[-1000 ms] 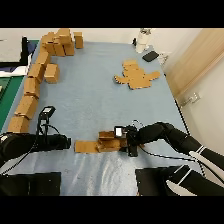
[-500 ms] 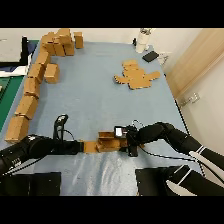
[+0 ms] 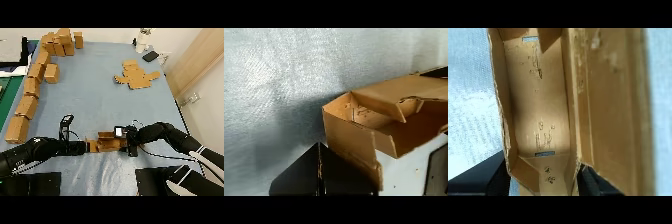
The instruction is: Fold the box.
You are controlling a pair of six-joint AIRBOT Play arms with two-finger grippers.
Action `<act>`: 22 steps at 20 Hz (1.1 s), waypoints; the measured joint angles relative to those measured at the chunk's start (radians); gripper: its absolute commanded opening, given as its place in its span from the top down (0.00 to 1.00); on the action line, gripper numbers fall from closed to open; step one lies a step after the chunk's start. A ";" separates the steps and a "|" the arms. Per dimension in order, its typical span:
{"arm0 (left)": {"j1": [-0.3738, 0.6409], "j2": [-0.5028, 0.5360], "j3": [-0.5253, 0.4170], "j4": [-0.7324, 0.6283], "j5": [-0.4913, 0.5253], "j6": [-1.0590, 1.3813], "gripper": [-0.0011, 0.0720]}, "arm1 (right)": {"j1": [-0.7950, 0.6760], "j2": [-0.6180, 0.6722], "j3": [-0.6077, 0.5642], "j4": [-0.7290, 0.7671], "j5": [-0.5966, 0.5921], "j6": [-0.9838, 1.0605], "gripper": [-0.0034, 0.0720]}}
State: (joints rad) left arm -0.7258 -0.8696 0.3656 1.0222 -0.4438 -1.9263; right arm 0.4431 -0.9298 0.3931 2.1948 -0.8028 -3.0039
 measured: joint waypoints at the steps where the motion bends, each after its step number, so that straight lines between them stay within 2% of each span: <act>1: -0.001 0.000 0.008 -0.003 -0.003 0.008 0.97 | 0.000 0.000 0.000 0.000 0.000 0.000 0.28; 10: -0.003 0.000 0.093 -0.032 -0.102 0.120 0.96 | 0.000 0.000 0.000 0.000 0.000 0.000 0.28; 11: -0.003 0.000 0.096 -0.032 -0.113 0.121 0.84 | 0.000 0.000 0.000 0.000 0.000 0.000 0.28; 12: -0.003 0.000 0.097 -0.033 -0.120 0.124 0.41 | 0.000 0.000 0.000 0.000 0.000 0.000 0.28; 13: -0.003 0.000 0.098 -0.034 -0.126 0.126 0.36 | 0.000 0.000 0.000 0.000 0.000 0.000 0.28; 14: -0.003 0.000 0.100 -0.039 -0.128 0.126 0.46 | 0.000 0.000 0.000 0.000 0.000 0.000 0.28; 15: -0.003 0.000 0.100 -0.041 -0.132 0.127 0.51 | 0.000 0.000 0.000 0.000 0.000 0.000 0.28; 19: -0.003 0.000 0.101 -0.051 -0.134 0.130 0.50 | 0.000 0.000 0.000 0.000 0.000 0.000 0.28; 22: -0.003 0.000 0.101 -0.055 -0.095 0.130 0.50 | 0.000 0.000 0.000 0.000 0.000 0.000 0.28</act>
State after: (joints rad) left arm -0.7288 -0.8692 0.4667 0.9672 -0.5388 -1.7958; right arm 0.4431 -0.9298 0.3931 2.1948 -0.8028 -3.0039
